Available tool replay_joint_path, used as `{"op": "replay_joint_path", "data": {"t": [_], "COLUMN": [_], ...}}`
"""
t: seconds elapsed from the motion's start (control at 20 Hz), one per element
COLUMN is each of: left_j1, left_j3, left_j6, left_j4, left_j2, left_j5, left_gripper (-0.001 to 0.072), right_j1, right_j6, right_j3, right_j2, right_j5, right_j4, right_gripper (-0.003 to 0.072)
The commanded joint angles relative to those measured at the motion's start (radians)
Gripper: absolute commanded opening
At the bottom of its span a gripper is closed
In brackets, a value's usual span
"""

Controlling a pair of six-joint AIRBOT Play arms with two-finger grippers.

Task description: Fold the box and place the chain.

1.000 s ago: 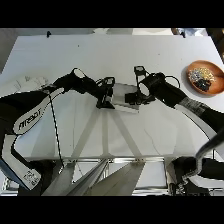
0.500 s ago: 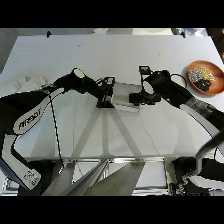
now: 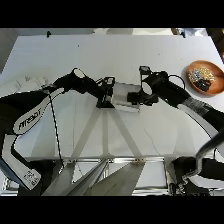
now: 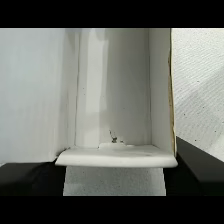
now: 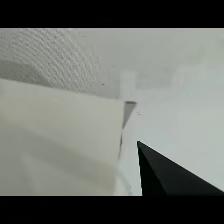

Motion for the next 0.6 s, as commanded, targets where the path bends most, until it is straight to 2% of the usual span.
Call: {"op": "replay_joint_path", "data": {"t": [0.0,0.1,0.2,0.25,0.35,0.4,0.55], "left_j1": [0.001,0.001,0.001,0.001,0.001,0.001,0.001], "left_j3": [0.000,0.000,0.000,0.000,0.000,0.000,0.000], "left_j6": [0.000,0.000,0.000,0.000,0.000,0.000,0.000], "left_j4": [0.000,0.000,0.000,0.000,0.001,0.000,0.000], "left_j2": [0.001,0.001,0.001,0.001,0.001,0.001,0.001], "left_j5": [0.000,0.000,0.000,0.000,0.000,0.000,0.000], "left_gripper": [0.0214,0.0214,0.0214,0.0214,0.0214,0.0214,0.0214], "right_j1": [0.015,0.017,0.017,0.017,0.017,0.017,0.017], "right_j6": [0.010,0.013,0.082,0.097,0.097,0.109,0.110], "right_j3": [0.000,0.000,0.000,0.000,0.000,0.000,0.000], "right_j2": [-0.038,-0.052,-0.057,-0.058,-0.058,-0.058,-0.058], "right_j5": [-0.012,-0.011,0.007,0.011,0.011,0.010,0.010], "right_j4": [0.010,0.003,-0.015,-0.028,-0.027,-0.027,-0.027], "right_gripper": [0.0443,0.0441,0.0390,0.0320,0.0064,0.0012,0.0012]}}
